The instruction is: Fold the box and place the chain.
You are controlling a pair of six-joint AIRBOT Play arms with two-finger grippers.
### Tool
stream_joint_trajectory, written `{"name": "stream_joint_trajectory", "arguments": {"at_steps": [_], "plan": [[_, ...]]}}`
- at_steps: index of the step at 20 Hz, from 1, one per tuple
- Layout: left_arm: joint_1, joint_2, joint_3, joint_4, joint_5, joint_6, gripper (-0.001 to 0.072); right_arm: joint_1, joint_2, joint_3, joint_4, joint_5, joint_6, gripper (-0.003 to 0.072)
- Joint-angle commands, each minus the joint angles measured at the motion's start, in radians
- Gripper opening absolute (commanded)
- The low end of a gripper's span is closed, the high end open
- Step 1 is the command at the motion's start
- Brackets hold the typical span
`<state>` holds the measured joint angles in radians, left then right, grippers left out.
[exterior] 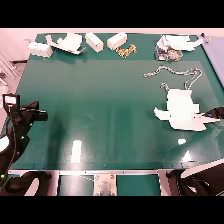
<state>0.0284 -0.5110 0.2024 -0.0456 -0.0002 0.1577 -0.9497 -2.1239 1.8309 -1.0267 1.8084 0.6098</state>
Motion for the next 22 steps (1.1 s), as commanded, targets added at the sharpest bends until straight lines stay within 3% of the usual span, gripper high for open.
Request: {"name": "stream_joint_trajectory", "arguments": {"at_steps": [1, 5, 9, 15, 22], "plan": [[0.0, 0.0, 0.001, 0.0, 0.0, 0.0, 0.0021, 0.005, 0.007, -0.008, 0.002, 0.035, -0.015, 0.0012], [0.0, 0.0, 0.001, 0.0, 0.0, 0.0, 0.0021, 0.055, 0.108, -0.088, 0.013, 0.035, 0.019, 0.0011], [0.0, 0.0, 0.001, 0.0, 0.0, 0.0, 0.0021, 0.14, 0.271, -0.217, 0.253, 0.034, 0.026, 0.001], [0.0, 0.0, 0.001, 0.0, 0.0, 0.0, 0.0021, 0.459, 0.418, -0.33, 0.413, 0.004, 0.098, 0.0008], [0.0, 0.0, 0.002, 0.001, 0.0, 0.0, 0.0021, 0.84, 0.42, -0.436, 0.527, -0.528, 0.235, 0.0006]]}}
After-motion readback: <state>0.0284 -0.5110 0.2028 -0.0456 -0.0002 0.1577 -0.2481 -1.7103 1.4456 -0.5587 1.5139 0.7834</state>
